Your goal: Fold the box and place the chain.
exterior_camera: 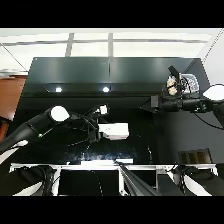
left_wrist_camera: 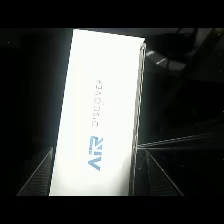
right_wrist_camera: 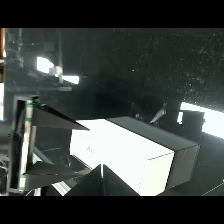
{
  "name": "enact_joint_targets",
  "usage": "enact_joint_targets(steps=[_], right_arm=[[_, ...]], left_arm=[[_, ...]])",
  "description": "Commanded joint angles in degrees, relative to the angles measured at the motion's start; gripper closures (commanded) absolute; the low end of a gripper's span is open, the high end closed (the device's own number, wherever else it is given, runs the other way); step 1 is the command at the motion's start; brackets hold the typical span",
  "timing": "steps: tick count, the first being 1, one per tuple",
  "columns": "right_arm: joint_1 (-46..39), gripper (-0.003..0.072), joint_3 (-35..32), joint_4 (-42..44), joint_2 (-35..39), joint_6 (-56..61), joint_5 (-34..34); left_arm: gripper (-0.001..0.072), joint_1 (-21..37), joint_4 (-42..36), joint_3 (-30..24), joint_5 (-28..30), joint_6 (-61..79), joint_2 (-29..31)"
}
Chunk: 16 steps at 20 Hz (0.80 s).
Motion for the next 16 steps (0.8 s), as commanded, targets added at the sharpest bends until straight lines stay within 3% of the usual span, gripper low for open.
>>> enact_joint_targets(steps=[1,16], right_arm=[[-0.02,0.0658,0.07,-0.02,0.04,0.0,0.02],[-0.02,0.0658,0.04,-0.92,0.04,0.0,-0.2]], left_arm=[[-0.0009,-0.79,-0.04,1.01,0.55,0.17,-2.58],[-0.0009,-6.64,-0.15,1.01,8.48,0.17,-5.77]])
